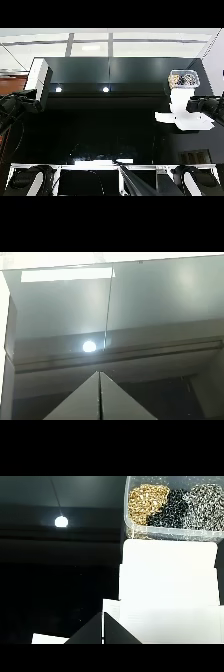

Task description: Fold the box and place the chain.

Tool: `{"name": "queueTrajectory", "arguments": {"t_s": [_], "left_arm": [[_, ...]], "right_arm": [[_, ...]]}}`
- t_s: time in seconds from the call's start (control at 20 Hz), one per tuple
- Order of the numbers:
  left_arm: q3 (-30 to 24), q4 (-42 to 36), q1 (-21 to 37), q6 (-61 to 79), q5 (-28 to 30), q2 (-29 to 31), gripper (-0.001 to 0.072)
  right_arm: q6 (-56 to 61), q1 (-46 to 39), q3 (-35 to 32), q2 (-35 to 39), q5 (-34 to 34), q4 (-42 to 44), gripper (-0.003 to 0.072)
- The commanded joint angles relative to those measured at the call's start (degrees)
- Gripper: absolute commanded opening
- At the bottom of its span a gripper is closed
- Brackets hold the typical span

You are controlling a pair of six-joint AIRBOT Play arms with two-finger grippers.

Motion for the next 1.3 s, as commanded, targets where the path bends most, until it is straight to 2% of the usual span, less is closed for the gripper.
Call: {"name": "queueTrajectory", "arguments": {"t_s": [0.0, 0.75, 0.9, 1.1, 1.25], "left_arm": [[0.0, 0.0, 0.04, 0.02, 0.0, 0.02, 0.0026], [-0.02, -0.39, 0.04, 0.02, 0.07, 0.02, 0.0026], [0.0, -0.46, 0.09, 0.02, 2.4, 0.02, 0.0026], [0.0, -0.66, 0.09, 0.0, 3.3, 0.02, 0.0026], [-0.92, -4.79, 0.09, 0.0, 3.8, -0.94, 0.0026]], "right_arm": [[0.0, 0.0, -0.02, 0.07, 0.02, 0.0, 0.0014], [0.04, 0.0, -0.02, 0.07, -0.02, 0.13, 0.0015], [0.04, 0.04, -0.02, 0.07, -0.15, 1.75, 0.0015], [0.02, 0.04, -0.02, 0.0, -7.34, 6.34, 0.0014], [0.07, -0.02, -0.02, -2.45, -10.51, 7.04, 0.0015]]}}
